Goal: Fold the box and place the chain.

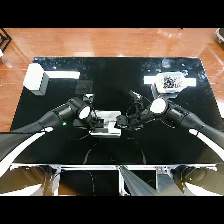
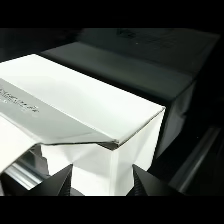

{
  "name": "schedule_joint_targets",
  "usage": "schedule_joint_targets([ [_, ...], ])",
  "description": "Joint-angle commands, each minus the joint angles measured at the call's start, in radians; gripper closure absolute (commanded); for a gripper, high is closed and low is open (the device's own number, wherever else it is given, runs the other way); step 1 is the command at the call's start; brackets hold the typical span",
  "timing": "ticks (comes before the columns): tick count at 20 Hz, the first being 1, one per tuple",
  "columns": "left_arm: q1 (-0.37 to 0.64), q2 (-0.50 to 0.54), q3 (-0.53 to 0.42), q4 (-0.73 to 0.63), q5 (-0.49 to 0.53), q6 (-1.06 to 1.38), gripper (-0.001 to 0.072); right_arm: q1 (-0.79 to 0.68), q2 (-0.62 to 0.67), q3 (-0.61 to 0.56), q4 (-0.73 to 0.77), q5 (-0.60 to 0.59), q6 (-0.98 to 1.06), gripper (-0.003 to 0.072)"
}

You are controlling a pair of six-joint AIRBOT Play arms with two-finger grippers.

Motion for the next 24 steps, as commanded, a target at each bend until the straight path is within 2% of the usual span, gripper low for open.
schedule_joint_targets([
  [1,0.000,0.000,-0.001,0.000,0.001,0.000,0.0688,0.028,0.000,0.001,-0.073,-0.028,0.052,0.0289],
  [3,0.000,-0.001,-0.001,0.000,0.000,0.000,0.0688,0.062,0.000,0.003,-0.119,-0.058,0.094,0.0304],
  [4,0.000,0.000,-0.001,0.000,0.001,0.000,0.0688,0.079,-0.001,0.004,-0.140,-0.079,0.121,0.0334],
  [7,0.000,0.000,-0.001,0.000,-0.002,0.000,0.0688,0.120,-0.015,0.018,-0.211,-0.124,0.225,0.0334],
  [10,0.000,0.000,-0.001,0.000,-0.002,0.000,0.0688,0.159,-0.050,0.058,-0.284,-0.121,0.303,0.0335],
  [11,0.000,0.000,-0.001,0.000,-0.002,0.000,0.0688,0.176,-0.061,0.077,-0.335,-0.112,0.346,0.0336],
  [12,0.000,-0.001,-0.001,0.000,-0.002,0.000,0.0688,0.192,-0.072,0.099,-0.394,-0.093,0.387,0.0378],
  [17,0.000,0.000,-0.001,0.000,-0.002,0.000,0.0688,0.261,-0.152,0.219,-0.631,0.088,0.544,0.0383],
  [24,0.000,0.000,-0.001,0.000,-0.002,0.000,0.0688,0.276,-0.168,0.233,-0.658,0.120,0.636,0.0383],
])
